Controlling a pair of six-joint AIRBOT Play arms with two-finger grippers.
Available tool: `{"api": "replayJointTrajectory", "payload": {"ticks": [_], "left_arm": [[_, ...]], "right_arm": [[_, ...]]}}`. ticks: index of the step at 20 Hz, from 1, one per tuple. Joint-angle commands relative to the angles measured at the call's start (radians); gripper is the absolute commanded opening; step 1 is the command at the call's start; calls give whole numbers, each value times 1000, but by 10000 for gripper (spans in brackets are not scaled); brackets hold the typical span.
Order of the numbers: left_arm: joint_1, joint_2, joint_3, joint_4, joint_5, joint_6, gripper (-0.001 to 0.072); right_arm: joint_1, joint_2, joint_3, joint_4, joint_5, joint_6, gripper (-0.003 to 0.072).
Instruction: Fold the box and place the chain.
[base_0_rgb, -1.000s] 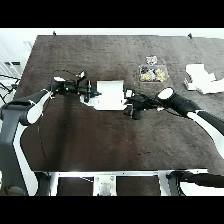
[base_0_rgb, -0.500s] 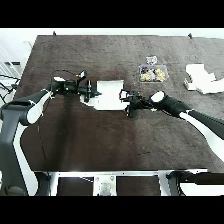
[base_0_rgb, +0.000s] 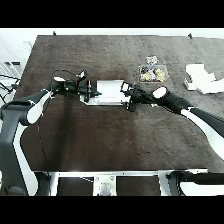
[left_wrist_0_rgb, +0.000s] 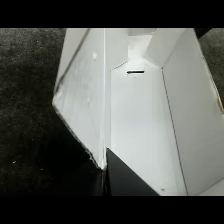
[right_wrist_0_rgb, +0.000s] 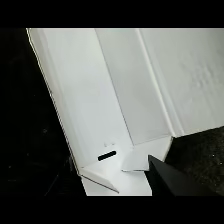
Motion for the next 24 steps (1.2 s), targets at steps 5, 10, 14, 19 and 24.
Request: {"api": "replayJointTrajectory", "payload": {"ticks": [5,10,14,19,24], "left_arm": [[1,0,0,0,-1,0,20],[1,0,0,0,0,0,20],[1,0,0,0,0,0,20],[1,0,0,0,-1,0,20],[1,0,0,-1,0,0,20]], "right_arm": [[-33,-48,56,32,45,-23,547],[-100,-95,135,74,215,-36,548],[-138,-163,220,77,375,-44,553],[-157,-242,301,80,435,-45,611],[-180,-302,367,79,502,-52,612]]}}
